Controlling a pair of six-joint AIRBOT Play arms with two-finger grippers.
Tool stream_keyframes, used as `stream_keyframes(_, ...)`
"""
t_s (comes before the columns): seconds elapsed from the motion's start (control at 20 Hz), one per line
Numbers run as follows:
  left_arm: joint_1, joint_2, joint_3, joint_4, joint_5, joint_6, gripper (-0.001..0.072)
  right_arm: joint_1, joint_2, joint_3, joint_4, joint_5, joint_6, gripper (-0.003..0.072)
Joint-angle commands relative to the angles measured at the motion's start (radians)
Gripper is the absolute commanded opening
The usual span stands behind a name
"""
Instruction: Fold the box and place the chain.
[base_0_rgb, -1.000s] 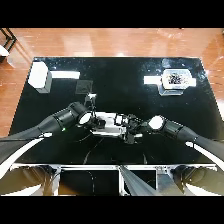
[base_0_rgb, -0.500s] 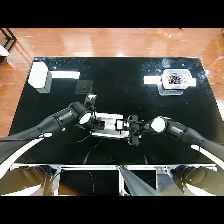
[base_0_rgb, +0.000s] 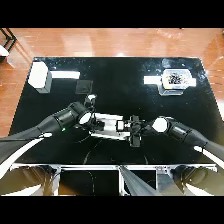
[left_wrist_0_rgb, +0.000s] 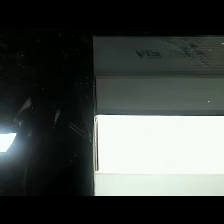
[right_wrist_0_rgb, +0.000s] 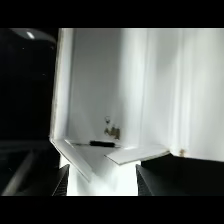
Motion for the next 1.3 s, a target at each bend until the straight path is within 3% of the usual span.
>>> stream_keyframes(0.0, 0.0, 0.0, 0.0, 0.0, 0.003, -0.001, 0.0028, 0.0, 0.001, 0.001, 0.047, -0.003, 0.026, 0.0466)
stream_keyframes(0.3, 0.0, 0.0, 0.0, -0.002, 0.016, -0.004, 0.0028, 0.043, -0.006, 0.001, 0.125, -0.082, 0.026, 0.0455)
stream_keyframes(0.35, 0.0, 0.0, 0.0, -0.005, 0.016, -0.004, 0.0028, 0.057, -0.011, 0.001, 0.125, -0.09, 0.03, 0.0344)
stream_keyframes(0.5, 0.0, 0.0, 0.0, -0.005, 0.019, -0.005, 0.0028, 0.072, -0.023, 0.001, 0.133, -0.117, 0.064, 0.0299)
stream_keyframes(0.6, 0.0, 0.0, 0.0, -0.005, 0.019, -0.006, 0.0028, 0.072, -0.025, 0.001, 0.171, -0.119, 0.063, 0.0135)
stream_keyframes(1.05, -0.001, 0.0, 0.0, -0.027, 0.031, -0.011, 0.0028, 0.072, -0.049, 0.001, 0.272, -0.141, 0.063, 0.0139)
stream_keyframes(1.15, 0.0, 0.0, 0.0, -0.026, 0.031, -0.011, 0.0028, 0.072, -0.05, 0.001, 0.274, -0.141, 0.063, 0.017)
stream_keyframes(1.2, 0.0, 0.0, 0.0, -0.026, 0.031, -0.011, 0.0028, 0.072, -0.05, 0.001, 0.274, -0.141, 0.063, 0.0403)
stream_keyframes(1.25, 0.0, 0.0, 0.0, -0.026, 0.031, -0.011, 0.0028, 0.072, -0.05, 0.001, 0.274, -0.142, 0.063, 0.0489)
